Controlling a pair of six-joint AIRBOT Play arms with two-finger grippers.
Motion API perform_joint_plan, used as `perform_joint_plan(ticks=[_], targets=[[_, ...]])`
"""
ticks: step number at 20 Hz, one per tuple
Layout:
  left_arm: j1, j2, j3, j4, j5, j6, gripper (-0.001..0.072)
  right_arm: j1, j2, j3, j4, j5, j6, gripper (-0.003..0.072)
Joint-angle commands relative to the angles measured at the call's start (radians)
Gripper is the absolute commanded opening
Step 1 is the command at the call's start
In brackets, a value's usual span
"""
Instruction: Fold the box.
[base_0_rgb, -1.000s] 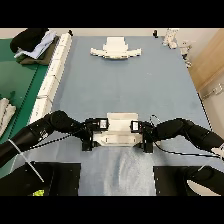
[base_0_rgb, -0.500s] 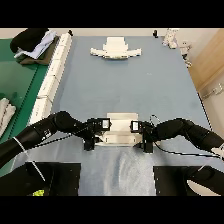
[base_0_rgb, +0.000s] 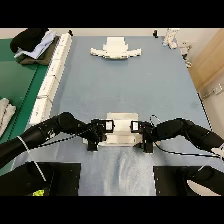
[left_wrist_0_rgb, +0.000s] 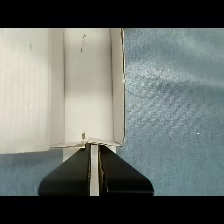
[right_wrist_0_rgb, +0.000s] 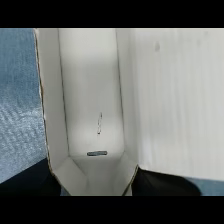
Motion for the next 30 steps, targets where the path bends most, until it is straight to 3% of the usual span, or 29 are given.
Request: perform_joint_plan(ticks=[1, 12, 13, 14, 15, 19, 22, 23, 24, 25, 27, 30], targets=[[-0.003, -0.006, 0.001, -0.009, 0.024, 0.009, 0.0012, 0.000, 0.000, 0.001, 0.000, 0.000, 0.000, 0.0518], [-0.029, -0.050, 0.001, -0.078, 0.033, 0.040, 0.0017, 0.000, 0.000, 0.001, 0.000, 0.000, 0.000, 0.0517], [-0.029, -0.053, 0.001, -0.078, 0.032, 0.037, 0.0157, 0.000, 0.000, 0.001, 0.000, 0.000, 0.000, 0.0517], [-0.029, -0.055, 0.000, -0.081, 0.031, 0.029, 0.0518, 0.000, 0.000, 0.001, 0.000, 0.000, 0.000, 0.0517], [-0.029, -0.055, 0.000, -0.080, 0.032, 0.023, 0.0563, 0.000, 0.000, 0.001, 0.000, 0.000, 0.000, 0.0517], [-0.029, -0.055, 0.000, -0.080, 0.031, 0.023, 0.0564, 0.000, 0.000, 0.001, 0.000, 0.000, 0.000, 0.0517], [-0.028, -0.055, 0.000, -0.080, 0.032, 0.023, 0.0562, 0.000, 0.000, 0.001, 0.000, 0.000, 0.000, 0.0517], [-0.028, -0.055, 0.000, -0.080, 0.030, 0.022, 0.0431, 0.000, 0.000, 0.001, 0.000, 0.000, 0.000, 0.0517], [-0.027, -0.054, 0.001, -0.068, 0.025, 0.007, 0.0133, 0.000, 0.000, 0.001, 0.000, 0.000, 0.000, 0.0517], [-0.027, -0.051, 0.001, -0.048, 0.022, 0.002, 0.0014, 0.000, 0.000, 0.001, 0.000, 0.000, 0.000, 0.0517], [-0.026, -0.027, 0.004, 0.040, 0.021, -0.150, 0.0014, 0.000, 0.000, 0.001, 0.000, 0.000, 0.000, 0.0517], [-0.026, 0.076, 0.014, 0.307, -0.008, -0.570, 0.0013, 0.000, 0.000, 0.001, 0.000, 0.000, 0.000, 0.0517]])
